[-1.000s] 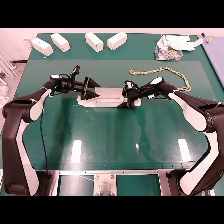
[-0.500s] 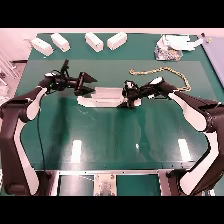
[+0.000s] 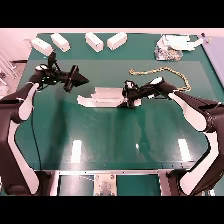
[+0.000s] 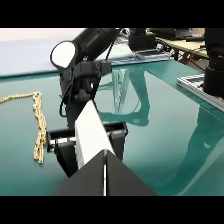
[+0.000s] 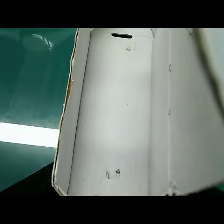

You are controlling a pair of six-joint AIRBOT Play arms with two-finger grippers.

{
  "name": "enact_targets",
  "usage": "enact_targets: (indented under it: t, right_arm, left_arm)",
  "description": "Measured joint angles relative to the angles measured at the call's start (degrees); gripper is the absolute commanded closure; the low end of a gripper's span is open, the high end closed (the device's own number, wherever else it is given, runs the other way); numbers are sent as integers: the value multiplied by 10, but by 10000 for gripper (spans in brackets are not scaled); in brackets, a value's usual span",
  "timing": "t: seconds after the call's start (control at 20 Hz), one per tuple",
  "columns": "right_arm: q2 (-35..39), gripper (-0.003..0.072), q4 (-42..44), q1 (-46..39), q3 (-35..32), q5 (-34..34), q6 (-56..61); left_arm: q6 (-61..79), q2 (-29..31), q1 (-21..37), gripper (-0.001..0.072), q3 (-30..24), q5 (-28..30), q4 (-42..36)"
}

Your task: Fold the box and place the chain.

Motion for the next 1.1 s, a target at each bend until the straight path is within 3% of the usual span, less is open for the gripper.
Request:
enact_targets:
  t: [0.2,0.5,0.8,1.1]
  right_arm:
    - [0,100,0,0,0,0,0]
    - [0,100,0,0,0,0,0]
    - [0,99,0,0,0,0,0]
    - [0,99,0,0,0,0,0]
  left_arm:
    - [-31,54,1,698,-1,7,2]
    - [-134,128,0,698,-4,115,6]
    - [-238,201,-2,698,-50,334,62]
    - [-251,315,-32,698,-194,556,126]
